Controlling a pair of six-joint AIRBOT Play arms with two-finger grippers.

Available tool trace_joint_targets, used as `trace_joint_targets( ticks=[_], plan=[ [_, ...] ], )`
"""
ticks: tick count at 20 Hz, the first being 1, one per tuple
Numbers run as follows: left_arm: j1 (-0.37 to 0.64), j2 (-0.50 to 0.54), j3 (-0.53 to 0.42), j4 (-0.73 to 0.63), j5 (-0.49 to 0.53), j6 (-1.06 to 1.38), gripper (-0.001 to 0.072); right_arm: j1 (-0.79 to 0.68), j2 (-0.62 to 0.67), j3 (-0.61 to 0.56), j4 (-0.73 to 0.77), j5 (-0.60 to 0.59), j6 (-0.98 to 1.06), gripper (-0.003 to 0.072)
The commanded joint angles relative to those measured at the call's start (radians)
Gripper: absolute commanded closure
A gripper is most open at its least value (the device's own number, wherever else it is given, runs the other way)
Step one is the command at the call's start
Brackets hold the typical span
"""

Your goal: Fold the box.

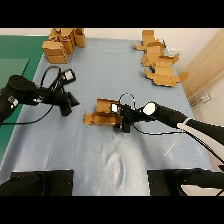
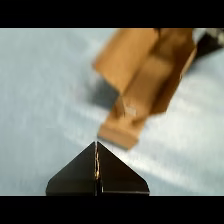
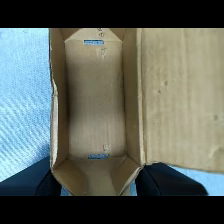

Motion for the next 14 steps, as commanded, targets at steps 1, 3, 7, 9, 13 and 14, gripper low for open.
trace_joint_targets(
  ticks=[1,3,7,9,13,14],
  plan=[
    [-0.021,0.029,-0.048,0.148,-0.02,0.099,0.0696,0.0,-0.002,0.0,-0.001,-0.001,0.003,0.009],
    [-0.102,0.013,-0.048,0.135,0.017,0.227,0.0572,-0.001,-0.002,0.0,-0.002,-0.001,0.005,0.009],
    [-0.247,-0.041,-0.048,0.139,0.163,0.232,0.0097,-0.001,-0.002,0.0,-0.002,-0.001,0.006,0.009],
    [-0.288,-0.072,-0.048,0.139,0.198,0.232,0.0098,-0.001,-0.002,0.0,-0.002,-0.001,0.008,0.009],
    [-0.298,-0.137,-0.047,0.136,0.186,0.231,0.0099,0.0,-0.002,0.0,-0.002,0.0,0.012,0.009],
    [-0.298,-0.148,-0.047,0.135,0.188,0.231,0.0099,0.0,-0.002,0.0,-0.002,0.0,0.013,0.009]
  ],
)
